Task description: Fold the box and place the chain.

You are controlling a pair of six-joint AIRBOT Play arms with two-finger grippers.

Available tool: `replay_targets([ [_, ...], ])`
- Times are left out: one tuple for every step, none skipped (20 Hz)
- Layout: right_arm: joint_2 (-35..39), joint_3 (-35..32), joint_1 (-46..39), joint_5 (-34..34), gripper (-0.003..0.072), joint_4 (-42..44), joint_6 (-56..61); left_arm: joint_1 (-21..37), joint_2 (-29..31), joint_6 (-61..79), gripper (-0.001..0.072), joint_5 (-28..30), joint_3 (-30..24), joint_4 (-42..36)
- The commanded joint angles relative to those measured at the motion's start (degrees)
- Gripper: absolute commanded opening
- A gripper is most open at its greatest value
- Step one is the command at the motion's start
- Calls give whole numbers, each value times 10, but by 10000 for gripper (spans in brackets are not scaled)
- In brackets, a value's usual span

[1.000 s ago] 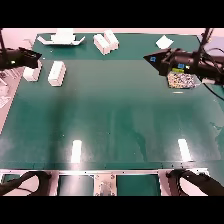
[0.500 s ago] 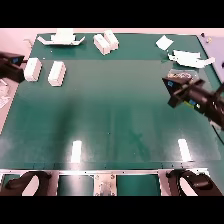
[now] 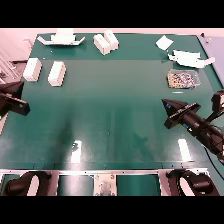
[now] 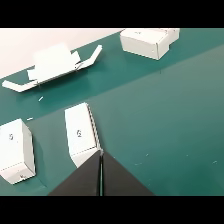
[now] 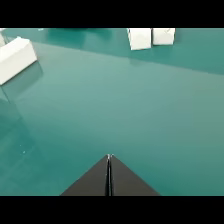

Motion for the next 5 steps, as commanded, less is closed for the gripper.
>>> replay_targets([
  [8, -25, 0, -2, 19, -1, 0, 0, 24, 1, 21, 9, -24, -1],
  [8, -25, 0, -2, 19, -1, 0, 0, 24, 0, 21, 9, -24, -1],
  [8, -25, 0, -2, 19, -1, 0, 0, 24, 0, 21, 8, -24, -1],
  [8, -25, 0, -2, 19, -1, 0, 0, 24, 0, 21, 3, -24, -1],
  [8, -25, 0, -2, 19, -1, 0, 0, 24, 0, 20, -1, -24, -1],
])
